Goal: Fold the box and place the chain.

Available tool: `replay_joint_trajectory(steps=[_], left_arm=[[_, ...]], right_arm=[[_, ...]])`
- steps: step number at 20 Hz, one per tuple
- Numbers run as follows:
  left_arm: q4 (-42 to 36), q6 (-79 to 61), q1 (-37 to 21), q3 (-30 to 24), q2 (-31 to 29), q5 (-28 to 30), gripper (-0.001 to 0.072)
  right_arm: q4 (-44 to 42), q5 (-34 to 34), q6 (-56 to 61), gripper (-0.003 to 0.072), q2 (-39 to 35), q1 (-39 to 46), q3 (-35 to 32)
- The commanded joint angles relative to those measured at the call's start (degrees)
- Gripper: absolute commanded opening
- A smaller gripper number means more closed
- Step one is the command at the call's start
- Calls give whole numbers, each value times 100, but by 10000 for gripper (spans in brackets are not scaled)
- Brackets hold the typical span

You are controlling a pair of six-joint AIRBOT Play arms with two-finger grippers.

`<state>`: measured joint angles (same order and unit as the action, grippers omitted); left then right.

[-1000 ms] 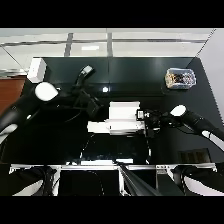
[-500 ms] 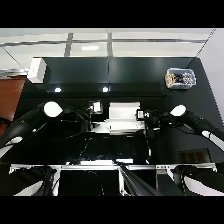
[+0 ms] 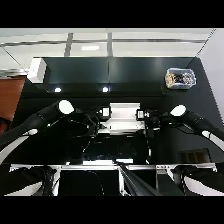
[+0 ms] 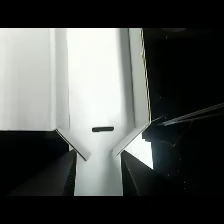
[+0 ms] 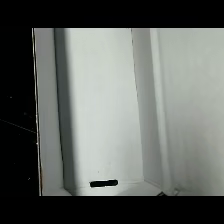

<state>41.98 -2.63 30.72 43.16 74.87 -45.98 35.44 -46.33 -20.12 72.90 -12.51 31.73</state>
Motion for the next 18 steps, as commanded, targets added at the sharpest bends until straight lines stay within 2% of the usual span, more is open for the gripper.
replay_joint_trajectory(steps=[1,2,4,6,11,15,17,18], left_arm=[[-426,-33,61,15,48,-63,303],[-466,-33,79,15,48,-66,215],[-501,-33,103,15,50,-42,214],[-507,-17,151,15,55,57,163],[-1156,-20,442,15,293,579,163],[-1244,-20,549,15,490,660,161],[-1244,-17,544,15,479,741,60],[-1246,-17,546,15,479,763,57]], right_arm=[[-2,-2,0,238,0,0,-2],[-2,-2,0,237,0,0,-2],[-2,0,2,238,0,0,-2],[0,0,0,237,0,0,-2],[0,0,0,238,0,0,-2],[0,0,0,237,0,0,-2],[-2,0,2,238,0,0,-2],[0,0,0,238,0,0,-2]])
